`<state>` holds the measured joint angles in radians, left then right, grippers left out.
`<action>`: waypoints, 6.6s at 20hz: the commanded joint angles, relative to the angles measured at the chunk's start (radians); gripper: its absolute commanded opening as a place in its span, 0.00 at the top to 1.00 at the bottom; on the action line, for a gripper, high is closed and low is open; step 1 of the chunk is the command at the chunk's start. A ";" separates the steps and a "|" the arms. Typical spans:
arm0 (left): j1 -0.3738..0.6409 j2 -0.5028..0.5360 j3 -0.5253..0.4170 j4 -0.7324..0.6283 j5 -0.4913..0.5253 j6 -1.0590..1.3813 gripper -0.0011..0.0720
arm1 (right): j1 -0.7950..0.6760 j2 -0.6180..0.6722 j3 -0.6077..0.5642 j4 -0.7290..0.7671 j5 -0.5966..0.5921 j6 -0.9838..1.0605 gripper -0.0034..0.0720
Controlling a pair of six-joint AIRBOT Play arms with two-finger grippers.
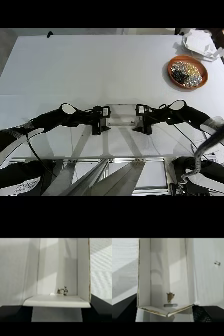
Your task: Fold the box and place the chain.
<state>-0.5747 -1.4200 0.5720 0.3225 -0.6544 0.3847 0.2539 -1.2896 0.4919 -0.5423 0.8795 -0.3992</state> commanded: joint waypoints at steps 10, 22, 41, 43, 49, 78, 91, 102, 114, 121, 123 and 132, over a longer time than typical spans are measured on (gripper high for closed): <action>0.000 0.000 0.000 0.000 -0.001 0.000 0.61 | -0.116 0.315 0.001 -0.362 0.146 0.410 0.21; 0.000 0.000 0.000 0.000 0.000 0.000 0.61 | -0.116 0.217 0.000 0.477 0.072 -0.074 0.94; 0.000 0.000 0.000 0.000 0.000 0.000 0.61 | -0.116 0.011 0.000 0.235 -0.100 0.261 0.94; 0.000 0.000 0.000 0.000 -0.001 0.000 0.61 | -0.116 0.024 0.002 0.296 -0.092 0.260 0.94; 0.000 0.000 0.000 0.000 0.000 0.000 0.61 | -0.116 0.209 0.008 0.159 -0.036 0.261 0.94; 0.000 0.000 0.000 0.000 -0.001 0.000 0.61 | 0.057 0.156 0.005 -0.187 -0.126 0.034 0.67; 0.000 0.000 0.000 0.000 0.000 0.000 0.61 | 0.096 0.120 0.005 -0.097 -0.139 0.023 0.86; 0.000 0.000 0.000 0.000 0.000 0.000 0.61 | 0.096 0.092 0.004 0.005 -0.136 0.024 0.41; 0.000 0.000 0.000 0.000 -0.001 0.000 0.61 | -0.051 0.381 -0.001 -0.241 -0.125 1.017 0.94; 0.000 0.000 0.000 0.000 -0.001 0.000 0.61 | -0.268 0.599 -0.002 -0.631 -0.002 1.777 0.94; 0.000 0.000 0.000 0.000 0.000 0.000 0.61 | -0.301 0.576 -0.018 -0.650 0.063 1.786 0.94; 0.000 0.000 0.000 0.000 0.000 0.000 0.61 | -0.301 0.346 -0.135 -0.336 -0.008 1.516 0.94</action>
<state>-0.5747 -1.4204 0.5720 0.3225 -0.6552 0.3847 -0.0433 -0.8673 0.3740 -1.0000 0.8791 1.2163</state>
